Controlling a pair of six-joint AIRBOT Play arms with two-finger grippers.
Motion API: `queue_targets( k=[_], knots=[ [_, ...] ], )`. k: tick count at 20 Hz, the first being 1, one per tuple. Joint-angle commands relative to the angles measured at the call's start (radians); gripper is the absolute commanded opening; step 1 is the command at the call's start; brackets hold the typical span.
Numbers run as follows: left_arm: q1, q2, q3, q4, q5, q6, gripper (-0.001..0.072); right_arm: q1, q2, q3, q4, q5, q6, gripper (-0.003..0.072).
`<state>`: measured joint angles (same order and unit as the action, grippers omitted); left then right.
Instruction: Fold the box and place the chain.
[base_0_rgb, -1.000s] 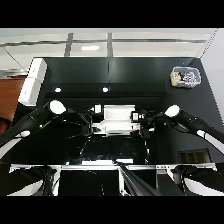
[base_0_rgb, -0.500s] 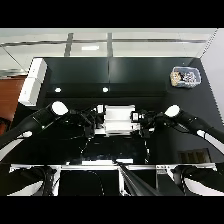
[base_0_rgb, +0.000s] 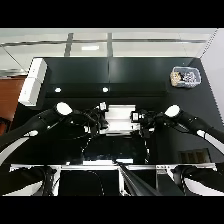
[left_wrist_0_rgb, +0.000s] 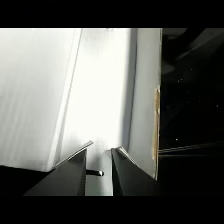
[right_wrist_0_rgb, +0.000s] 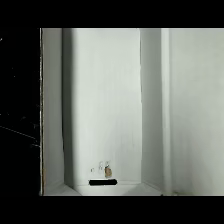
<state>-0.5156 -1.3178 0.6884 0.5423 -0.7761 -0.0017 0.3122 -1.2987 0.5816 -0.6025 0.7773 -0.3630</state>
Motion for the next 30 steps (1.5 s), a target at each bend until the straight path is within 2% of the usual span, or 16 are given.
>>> queue_targets(
  k=[1,5,7,9,11,12,13,14,15,16,17,19,23,25,28,30],
  knots=[
    [-0.008,-0.024,0.0,-0.031,0.013,0.002,0.02,0.0,0.0,0.0,0.0,0.0,0.0,0.0066],
    [-0.008,-0.029,0.0,-0.031,0.013,0.002,0.0198,0.0,-0.001,0.0,0.0,0.0,0.0,0.0066],
    [-0.008,-0.03,0.0,-0.031,0.013,0.002,0.0096,0.0,-0.001,0.0,0.0,0.0,0.0,0.0066],
    [-0.008,-0.03,0.0,-0.031,0.015,0.002,0.0089,0.0,-0.001,0.0,0.0,0.0,0.0,0.0066],
    [-0.009,-0.03,0.0,-0.031,0.014,0.002,0.0373,0.0,0.0,0.0,0.0,0.0,0.0,0.0066],
    [-0.008,-0.029,0.0,-0.031,0.01,0.001,0.0342,0.0,-0.001,0.0,0.0,0.0,0.0,0.0066],
    [-0.008,-0.029,0.0,-0.031,0.008,0.002,0.0208,0.0,-0.001,0.0,0.0,0.0,0.0,0.0066],
    [-0.008,-0.029,0.0,-0.031,0.008,0.001,0.0229,0.0,-0.001,0.0,0.0,0.0,0.0,0.0066],
    [-0.009,-0.029,0.0,-0.031,0.009,0.0,0.0373,0.0,-0.001,0.0,0.0,0.0,0.0,0.0066],
    [-0.007,-0.029,0.0,-0.031,0.008,-0.006,0.0419,0.0,-0.001,0.0,0.0,0.0,0.0,0.0066],
    [-0.007,-0.026,0.0,-0.029,0.005,-0.006,0.0413,0.0,-0.001,0.0,0.0,0.0,0.0,0.0066],
    [-0.006,0.008,0.002,0.012,-0.001,-0.021,0.0025,0.0,0.0,0.0,0.0,0.0,0.0,0.0066],
    [0.038,0.164,0.012,0.221,-0.049,-0.431,0.0025,0.0,0.0,0.0,0.0,0.0,0.0,0.0066],
    [0.097,0.251,0.009,0.393,-0.141,-0.578,0.0025,0.0,0.0,0.0,0.0,0.0,0.0,0.0066],
    [0.245,0.284,-0.013,0.58,-0.27,-0.975,0.0026,0.0,-0.001,0.0,0.0,0.0,0.0,0.0066],
    [0.371,0.27,-0.053,0.554,-0.296,-1.209,0.0027,0.0,0.0,0.0,0.0,0.0,0.0,0.0066]
  ],
)
